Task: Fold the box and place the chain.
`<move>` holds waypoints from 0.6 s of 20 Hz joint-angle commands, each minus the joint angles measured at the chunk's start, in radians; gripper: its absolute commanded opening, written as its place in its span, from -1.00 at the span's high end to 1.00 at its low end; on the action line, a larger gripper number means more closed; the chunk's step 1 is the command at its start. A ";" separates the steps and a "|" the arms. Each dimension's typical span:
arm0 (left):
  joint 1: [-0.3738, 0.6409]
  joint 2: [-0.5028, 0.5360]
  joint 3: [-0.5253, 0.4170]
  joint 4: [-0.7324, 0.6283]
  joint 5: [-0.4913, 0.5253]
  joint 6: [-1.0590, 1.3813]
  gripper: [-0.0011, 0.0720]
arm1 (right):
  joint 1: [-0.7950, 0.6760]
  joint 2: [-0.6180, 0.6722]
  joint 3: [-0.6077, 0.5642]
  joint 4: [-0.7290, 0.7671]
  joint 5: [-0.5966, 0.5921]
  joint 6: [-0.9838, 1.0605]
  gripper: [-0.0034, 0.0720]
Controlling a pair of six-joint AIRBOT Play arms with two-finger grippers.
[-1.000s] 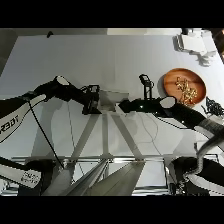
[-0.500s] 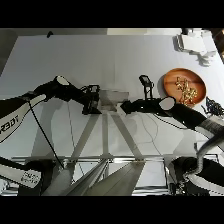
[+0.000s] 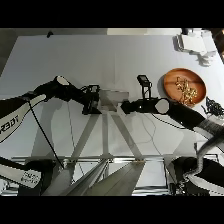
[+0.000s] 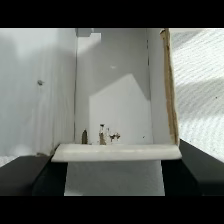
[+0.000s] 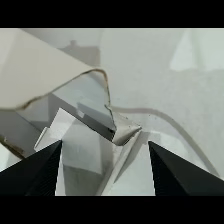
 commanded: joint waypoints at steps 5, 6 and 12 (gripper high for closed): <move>0.001 0.000 0.000 0.000 0.000 0.000 0.58 | 0.044 -0.003 0.040 -0.261 0.068 0.249 -0.57; 0.001 0.000 0.000 0.000 0.000 0.000 0.58 | 0.045 -0.003 0.040 -0.261 0.068 0.249 -0.57; 0.001 0.000 0.000 0.000 0.000 0.000 0.58 | 0.044 -0.003 0.040 -0.264 0.066 0.283 -0.57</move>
